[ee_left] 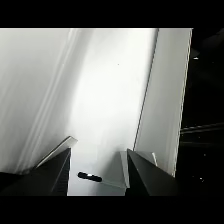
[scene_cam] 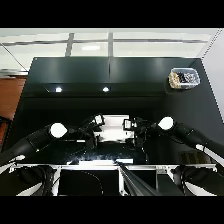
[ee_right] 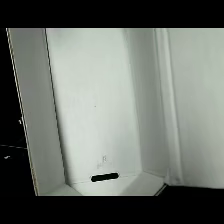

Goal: Fold the box and place the chain.

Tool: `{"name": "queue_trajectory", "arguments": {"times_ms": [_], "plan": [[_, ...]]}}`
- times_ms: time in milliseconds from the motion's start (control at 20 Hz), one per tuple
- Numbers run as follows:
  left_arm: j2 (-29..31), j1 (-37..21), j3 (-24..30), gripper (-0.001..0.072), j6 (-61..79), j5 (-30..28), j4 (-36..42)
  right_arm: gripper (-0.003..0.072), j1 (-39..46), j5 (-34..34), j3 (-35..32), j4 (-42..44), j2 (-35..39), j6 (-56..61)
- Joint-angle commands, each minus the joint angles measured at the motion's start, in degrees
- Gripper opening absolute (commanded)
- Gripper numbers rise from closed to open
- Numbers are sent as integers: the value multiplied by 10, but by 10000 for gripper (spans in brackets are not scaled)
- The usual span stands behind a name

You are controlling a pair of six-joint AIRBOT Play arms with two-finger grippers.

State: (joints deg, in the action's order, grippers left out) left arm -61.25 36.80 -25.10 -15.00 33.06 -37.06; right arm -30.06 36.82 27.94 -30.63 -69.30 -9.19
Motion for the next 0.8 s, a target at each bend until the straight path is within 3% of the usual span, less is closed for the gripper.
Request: {"name": "queue_trajectory", "arguments": {"times_ms": [0, 200, 400, 500, 600, 750], "plan": [[6, -3, -1, 56, -2, 10, -13, 474, 0, 0, 0, 0, 0, 0], [71, -70, -5, 29, -122, 73, -91, 474, 0, 0, 0, 0, 0, 0], [144, -235, -3, 29, -341, 183, -134, 474, 0, 0, 0, 0, 0, 0], [146, -340, 0, 29, -487, 231, -137, 474, 0, 0, 0, 0, 0, 0], [141, -425, 14, 30, -545, 272, -137, 474, 0, 0, 0, 0, 0, 0], [127, -469, 64, 30, -640, 268, -133, 474, 0, 0, 0, 0, 0, 0]]}}
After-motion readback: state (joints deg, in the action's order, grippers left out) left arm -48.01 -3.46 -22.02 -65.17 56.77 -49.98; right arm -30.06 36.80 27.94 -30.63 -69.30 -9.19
